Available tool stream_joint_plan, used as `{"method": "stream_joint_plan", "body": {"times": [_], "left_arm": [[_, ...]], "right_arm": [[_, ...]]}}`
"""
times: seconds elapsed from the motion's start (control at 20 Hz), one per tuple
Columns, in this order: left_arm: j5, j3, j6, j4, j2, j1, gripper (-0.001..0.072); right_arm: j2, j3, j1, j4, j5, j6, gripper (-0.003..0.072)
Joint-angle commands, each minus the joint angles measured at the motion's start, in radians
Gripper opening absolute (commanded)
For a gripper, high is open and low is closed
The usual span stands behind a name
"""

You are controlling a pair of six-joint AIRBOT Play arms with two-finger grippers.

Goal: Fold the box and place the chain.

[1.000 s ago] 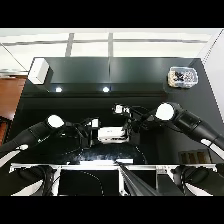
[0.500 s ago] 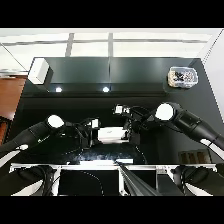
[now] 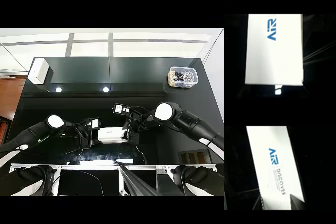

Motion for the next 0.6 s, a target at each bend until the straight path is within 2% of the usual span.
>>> {"method": "stream_joint_plan", "body": {"times": [0.0, 0.25, 0.55], "left_arm": [[0.000, 0.001, -0.001, 0.000, -0.001, 0.000, 0.0441], [0.000, 0.001, -0.001, 0.000, -0.001, 0.000, 0.0441], [0.000, 0.001, -0.001, 0.000, -0.001, 0.000, 0.0441]], "right_arm": [[-0.013, 0.000, 0.001, -0.002, 0.009, 0.000, 0.0421], [-0.004, 0.003, 0.000, -0.002, 0.067, 0.016, 0.0421], [0.110, 0.039, -0.062, 0.015, 0.130, 0.261, 0.0415]]}}
